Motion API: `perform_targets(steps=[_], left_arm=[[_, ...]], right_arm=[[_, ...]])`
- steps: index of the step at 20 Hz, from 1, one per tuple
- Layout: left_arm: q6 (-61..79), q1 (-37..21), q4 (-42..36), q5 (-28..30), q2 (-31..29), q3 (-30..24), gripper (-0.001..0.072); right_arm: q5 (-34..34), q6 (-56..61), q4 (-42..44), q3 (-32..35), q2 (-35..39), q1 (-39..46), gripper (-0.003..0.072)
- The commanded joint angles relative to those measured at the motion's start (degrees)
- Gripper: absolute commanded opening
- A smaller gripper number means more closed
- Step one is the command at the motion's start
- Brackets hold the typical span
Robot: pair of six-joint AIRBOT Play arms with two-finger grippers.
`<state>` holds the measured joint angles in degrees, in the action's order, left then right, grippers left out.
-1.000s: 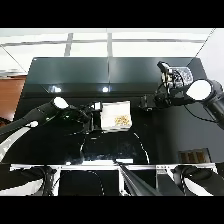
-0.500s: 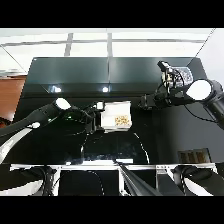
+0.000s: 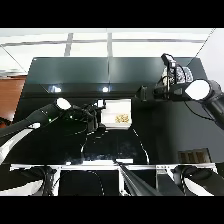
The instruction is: Fold the box and place the chain.
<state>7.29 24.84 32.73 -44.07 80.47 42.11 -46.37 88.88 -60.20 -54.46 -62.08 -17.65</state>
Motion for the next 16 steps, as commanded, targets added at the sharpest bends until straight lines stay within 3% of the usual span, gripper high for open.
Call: perform_targets(steps=[1,4,8,16], left_arm=[[-0.02,0.02,-0.13,0.13,-0.02,0.04,0.0463],[-0.02,0.02,-0.13,0.15,-0.02,0.04,0.0463],[-0.02,0.02,-0.13,0.15,-0.02,0.04,0.0463],[-0.02,0.02,-0.15,0.13,-0.02,0.04,0.0463]], right_arm=[[9.35,-0.28,2.91,0.0,-3.87,0.02,0.0716],[8.28,-4.59,4.5,0.0,-9.75,-0.57,0.0712],[4.46,-22.64,5.14,-0.5,-11.37,-3.89,0.0711],[-14.49,-61.27,5.75,-5.18,-10.16,-5.42,0.0711]])
